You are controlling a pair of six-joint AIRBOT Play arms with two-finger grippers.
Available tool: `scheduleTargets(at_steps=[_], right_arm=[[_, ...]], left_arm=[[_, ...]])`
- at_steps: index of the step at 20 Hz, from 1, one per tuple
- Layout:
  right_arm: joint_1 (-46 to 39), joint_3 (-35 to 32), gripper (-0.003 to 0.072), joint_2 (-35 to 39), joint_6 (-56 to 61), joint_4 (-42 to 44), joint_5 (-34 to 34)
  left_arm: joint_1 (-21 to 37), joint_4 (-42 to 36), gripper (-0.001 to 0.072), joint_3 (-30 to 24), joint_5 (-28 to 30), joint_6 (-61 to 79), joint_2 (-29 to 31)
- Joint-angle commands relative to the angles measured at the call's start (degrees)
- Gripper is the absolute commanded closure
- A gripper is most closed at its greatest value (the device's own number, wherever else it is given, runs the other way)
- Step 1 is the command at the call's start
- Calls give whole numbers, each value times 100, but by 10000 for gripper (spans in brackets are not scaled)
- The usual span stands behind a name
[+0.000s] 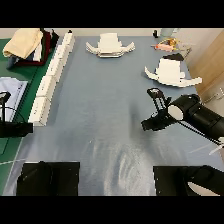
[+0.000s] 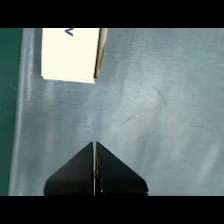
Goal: Fold the box.
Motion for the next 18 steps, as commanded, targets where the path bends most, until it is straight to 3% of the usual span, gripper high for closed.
scheduleTargets(at_steps=[1,3,6,12,15,18], right_arm=[[0,4,681,-2,0,0,2],[0,4,681,-2,0,2,2],[0,4,681,-2,0,2,2],[0,4,682,-2,0,2,2],[0,4,681,-2,2,2,2],[0,4,682,-2,0,0,2]], left_arm=[[-420,-907,697,361,-638,-595,271],[-1078,-964,697,612,-588,-1213,74],[-2275,-964,697,1115,-535,-1718,-710],[-4752,-953,697,2164,813,-1788,-2653],[-5421,-938,697,2358,1185,-1773,-3469],[-5646,-949,697,2358,1311,-1707,-3989]])
